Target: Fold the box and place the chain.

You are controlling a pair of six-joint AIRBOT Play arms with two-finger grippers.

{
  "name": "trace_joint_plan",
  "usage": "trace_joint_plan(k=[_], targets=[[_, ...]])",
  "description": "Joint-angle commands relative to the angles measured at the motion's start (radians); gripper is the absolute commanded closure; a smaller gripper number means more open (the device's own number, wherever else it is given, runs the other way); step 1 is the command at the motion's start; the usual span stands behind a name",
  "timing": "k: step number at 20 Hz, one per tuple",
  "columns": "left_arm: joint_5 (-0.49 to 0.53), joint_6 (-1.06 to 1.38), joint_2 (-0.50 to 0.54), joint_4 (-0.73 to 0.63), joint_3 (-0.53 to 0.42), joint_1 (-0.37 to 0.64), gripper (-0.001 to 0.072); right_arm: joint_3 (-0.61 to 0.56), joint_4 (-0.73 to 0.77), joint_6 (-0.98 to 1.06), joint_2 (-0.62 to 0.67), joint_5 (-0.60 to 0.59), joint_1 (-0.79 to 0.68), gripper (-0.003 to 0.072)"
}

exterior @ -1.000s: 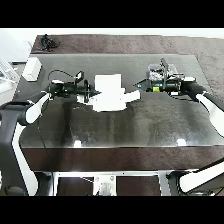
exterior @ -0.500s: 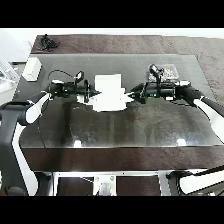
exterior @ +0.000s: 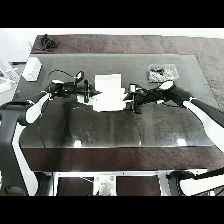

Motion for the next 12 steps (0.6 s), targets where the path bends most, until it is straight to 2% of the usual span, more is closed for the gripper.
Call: trace_joint_plan(k=[1,7,12], targets=[[0.000,0.000,0.000,0.000,0.000,0.000,0.0689,-0.013,-0.037,-0.011,0.002,-0.105,0.057,0.0148],[0.000,0.001,0.000,0.000,0.000,0.000,0.0689,-0.037,-0.036,-0.018,0.003,-0.116,0.083,0.0148],[0.000,0.001,0.000,0.000,0.000,0.000,0.0689,-0.048,-0.033,0.063,0.018,-0.106,0.082,0.0148]])
